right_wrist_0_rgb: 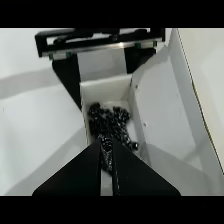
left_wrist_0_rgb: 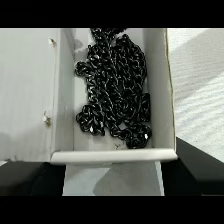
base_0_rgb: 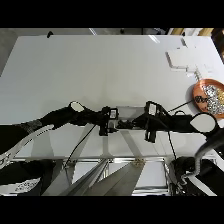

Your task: Fold the box and place the chain.

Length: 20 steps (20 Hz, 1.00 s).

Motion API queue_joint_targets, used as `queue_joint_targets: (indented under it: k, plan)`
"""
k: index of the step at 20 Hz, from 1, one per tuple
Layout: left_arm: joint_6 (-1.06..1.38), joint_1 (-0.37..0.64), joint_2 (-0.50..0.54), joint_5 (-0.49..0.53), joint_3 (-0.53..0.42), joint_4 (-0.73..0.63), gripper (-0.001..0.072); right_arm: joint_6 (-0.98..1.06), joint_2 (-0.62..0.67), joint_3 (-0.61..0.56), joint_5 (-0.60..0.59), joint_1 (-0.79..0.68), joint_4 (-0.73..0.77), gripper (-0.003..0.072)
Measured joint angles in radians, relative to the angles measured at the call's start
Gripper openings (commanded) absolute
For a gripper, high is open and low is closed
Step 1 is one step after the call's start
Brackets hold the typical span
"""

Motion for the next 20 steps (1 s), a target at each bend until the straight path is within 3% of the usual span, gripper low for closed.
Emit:
queue_joint_targets:
  k: [1, 3, 6, 10, 15, 20]
  plan:
    - [0.000, 0.000, 0.000, 0.000, 0.000, 0.000, 0.0271, 0.017, -0.020, -0.002, -0.041, 0.023, 0.003, 0.0111]
    - [0.000, 0.000, 0.000, 0.000, 0.000, 0.000, 0.0271, 0.041, -0.057, -0.003, -0.101, 0.051, 0.005, 0.0186]
    - [0.000, 0.000, 0.000, 0.000, 0.000, 0.000, 0.0271, 0.107, -0.086, 0.019, -0.125, 0.070, -0.074, 0.0166]
    - [0.000, 0.000, 0.000, 0.000, 0.000, 0.000, 0.0271, 0.185, -0.089, 0.107, 0.005, 0.025, -0.297, 0.0150]
    - [0.000, 0.000, 0.000, 0.000, 0.000, 0.000, 0.0271, -0.068, -0.087, 0.147, 0.108, -0.130, -0.420, 0.0150]
    - [0.000, 0.000, 0.000, 0.000, 0.000, 0.000, 0.0271, -0.195, -0.151, 0.124, 0.127, -0.198, -0.513, 0.0150]
